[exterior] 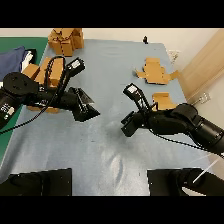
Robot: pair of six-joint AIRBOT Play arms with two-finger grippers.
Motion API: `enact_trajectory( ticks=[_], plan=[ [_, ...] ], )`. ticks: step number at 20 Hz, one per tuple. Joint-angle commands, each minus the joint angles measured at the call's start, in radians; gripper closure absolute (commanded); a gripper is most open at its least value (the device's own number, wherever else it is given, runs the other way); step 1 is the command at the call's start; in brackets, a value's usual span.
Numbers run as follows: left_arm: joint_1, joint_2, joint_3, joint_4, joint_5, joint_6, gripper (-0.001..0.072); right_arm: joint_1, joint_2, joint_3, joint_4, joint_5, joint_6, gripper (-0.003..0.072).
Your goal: Fold the box.
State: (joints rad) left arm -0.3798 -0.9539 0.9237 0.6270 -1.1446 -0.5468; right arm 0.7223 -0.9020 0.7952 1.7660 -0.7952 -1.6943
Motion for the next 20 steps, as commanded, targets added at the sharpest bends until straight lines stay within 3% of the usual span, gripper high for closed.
enact_trajectory(
  ticks=[1,10,13,14,15,17,20],
  plan=[
    [0.0,0.001,0.001,0.0,0.0,0.0,0.0019,0.0,-0.001,0.001,0.037,0.0,0.001,0.068],
    [0.0,0.001,0.001,0.0,0.0,0.0,0.002,0.0,-0.002,0.001,0.091,-0.001,0.012,0.068],
    [0.0,0.001,0.001,0.0,0.0,0.0,0.002,-0.003,0.006,0.029,0.159,-0.017,0.233,0.0646],
    [0.0,0.001,0.001,-0.001,0.001,0.0,0.002,-0.021,0.013,0.064,0.161,-0.063,0.274,0.0544],
    [-0.001,0.001,0.001,-0.008,0.001,0.0,0.002,-0.051,0.027,0.113,0.154,-0.136,0.283,0.0515],
    [0.0,0.001,0.001,-0.008,-0.001,0.0,0.002,-0.159,0.081,0.242,0.051,-0.333,0.283,0.0515],
    [-0.001,0.001,0.001,-0.058,-0.001,0.0,0.002,-0.415,0.217,0.412,-0.258,-0.561,0.255,0.0515]
  ],
)
